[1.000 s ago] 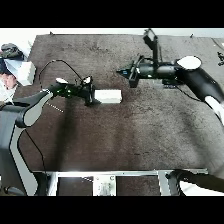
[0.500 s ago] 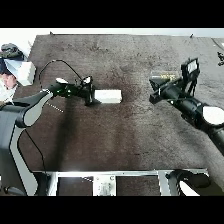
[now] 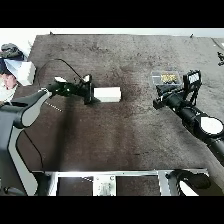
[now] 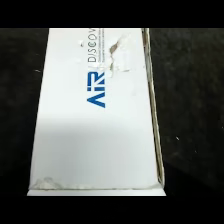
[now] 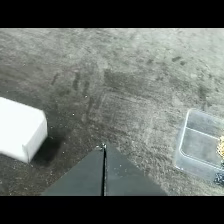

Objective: Fold the box and place the chain.

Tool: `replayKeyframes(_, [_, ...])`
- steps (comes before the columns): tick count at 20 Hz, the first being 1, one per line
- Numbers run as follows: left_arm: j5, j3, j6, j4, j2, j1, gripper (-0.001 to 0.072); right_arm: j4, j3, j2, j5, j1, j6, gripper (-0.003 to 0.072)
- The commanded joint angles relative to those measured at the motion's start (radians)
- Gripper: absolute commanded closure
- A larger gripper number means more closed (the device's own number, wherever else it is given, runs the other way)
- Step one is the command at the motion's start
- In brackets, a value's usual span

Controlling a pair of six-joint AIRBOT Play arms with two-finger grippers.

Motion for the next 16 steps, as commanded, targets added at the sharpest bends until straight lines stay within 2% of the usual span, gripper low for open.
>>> replayKeyframes(1, [0.016,0.007,-0.135,-0.037,0.095,0.041,0.0701,-0.004,-0.004,0.002,-0.013,0.0,-0.003,0.0675])
replayKeyframes(5, [0.119,0.007,-0.393,-0.019,0.296,0.16,0.0704,-0.004,-0.004,0.002,-0.014,0.0,-0.003,0.0675])
replayKeyframes(8, [0.222,0.002,-0.634,0.073,0.451,0.277,0.0704,-0.004,-0.004,0.002,-0.014,0.0,-0.003,0.0675])
replayKeyframes(12, [0.462,-0.138,-0.909,0.229,0.667,0.421,0.0704,-0.004,-0.004,0.002,-0.019,0.0,-0.003,0.0675])
replayKeyframes(13, [0.476,-0.167,-0.962,0.287,0.698,0.458,0.0704,-0.004,-0.004,0.002,-0.029,0.0,-0.003,0.0675])
replayKeyframes(16, [0.41,-0.278,-1.093,0.403,0.773,0.591,0.0704,-0.004,-0.004,0.002,-0.07,0.0,-0.003,0.0675])
